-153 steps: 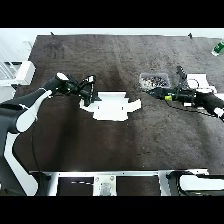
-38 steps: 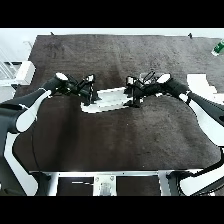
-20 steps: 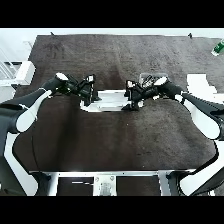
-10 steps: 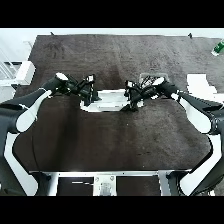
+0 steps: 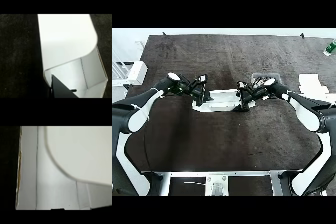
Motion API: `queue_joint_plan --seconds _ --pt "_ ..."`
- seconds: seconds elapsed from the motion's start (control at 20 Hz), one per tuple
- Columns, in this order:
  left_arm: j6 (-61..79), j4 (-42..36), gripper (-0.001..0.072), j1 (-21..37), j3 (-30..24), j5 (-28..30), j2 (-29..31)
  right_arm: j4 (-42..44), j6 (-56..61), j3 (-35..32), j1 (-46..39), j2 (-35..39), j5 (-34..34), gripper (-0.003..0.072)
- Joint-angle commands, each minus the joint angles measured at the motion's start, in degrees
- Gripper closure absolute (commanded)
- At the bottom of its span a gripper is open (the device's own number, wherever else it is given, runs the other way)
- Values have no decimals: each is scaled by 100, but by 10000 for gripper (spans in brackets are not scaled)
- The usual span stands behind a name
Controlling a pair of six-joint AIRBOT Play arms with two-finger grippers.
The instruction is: Fold the box and place the chain.
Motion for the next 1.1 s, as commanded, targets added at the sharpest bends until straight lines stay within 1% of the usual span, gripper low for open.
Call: queue_joint_plan --seconds 0.0,0.1,0.2,0.75,0.8,0.85,1.05 --pt "0 2 689 4 4 0 0 131 -26 7 4 -17 7 -14" --pt "0 2 689 4 4 0 0 184 -46 7 7 -17 -13 -12" --pt "0 2 689 4 4 0 0 177 -46 7 7 -28 -11 15" --pt "0 2 689 4 4 0 0 118 -44 7 4 -31 -11 19" --pt "0 2 689 4 4 0 0 101 -44 7 7 -28 -7 29" --pt "0 2 689 4 4 0 0 85 -44 7 7 -28 20 59" --pt "0 2 689 4 4 0 0 26 -48 28 15 -28 26 60"
